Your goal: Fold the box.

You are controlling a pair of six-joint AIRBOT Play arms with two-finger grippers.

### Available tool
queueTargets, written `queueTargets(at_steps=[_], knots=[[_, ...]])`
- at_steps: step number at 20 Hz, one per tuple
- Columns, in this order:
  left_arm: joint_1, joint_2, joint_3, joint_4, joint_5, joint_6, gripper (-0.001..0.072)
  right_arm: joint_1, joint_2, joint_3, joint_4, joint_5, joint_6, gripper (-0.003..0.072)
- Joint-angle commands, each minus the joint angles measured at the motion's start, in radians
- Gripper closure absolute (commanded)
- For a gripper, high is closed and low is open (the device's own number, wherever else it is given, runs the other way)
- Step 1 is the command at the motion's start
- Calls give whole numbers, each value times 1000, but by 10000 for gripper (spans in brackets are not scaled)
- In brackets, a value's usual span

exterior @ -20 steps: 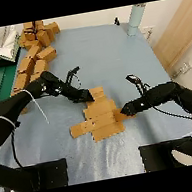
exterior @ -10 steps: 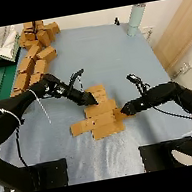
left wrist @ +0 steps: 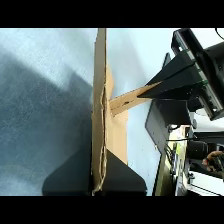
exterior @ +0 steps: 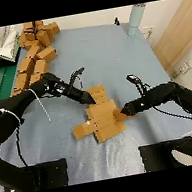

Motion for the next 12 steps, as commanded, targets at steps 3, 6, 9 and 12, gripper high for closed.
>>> queueTargets(at_steps=[3, 6, 9, 12], knots=[[-1, 0, 2, -9, -13, 122, 701, 0, 0, 0, -3, 8, 19, 537], [-1, 11, 12, -51, 13, 226, 703, -32, 2, 21, -81, 11, 140, 299], [-20, 53, 11, -63, 124, 344, 705, -103, 2, 92, -225, 11, 333, 299], [-84, 93, 11, -62, 185, 475, 705, -171, 2, 162, -239, 14, 410, 300]])
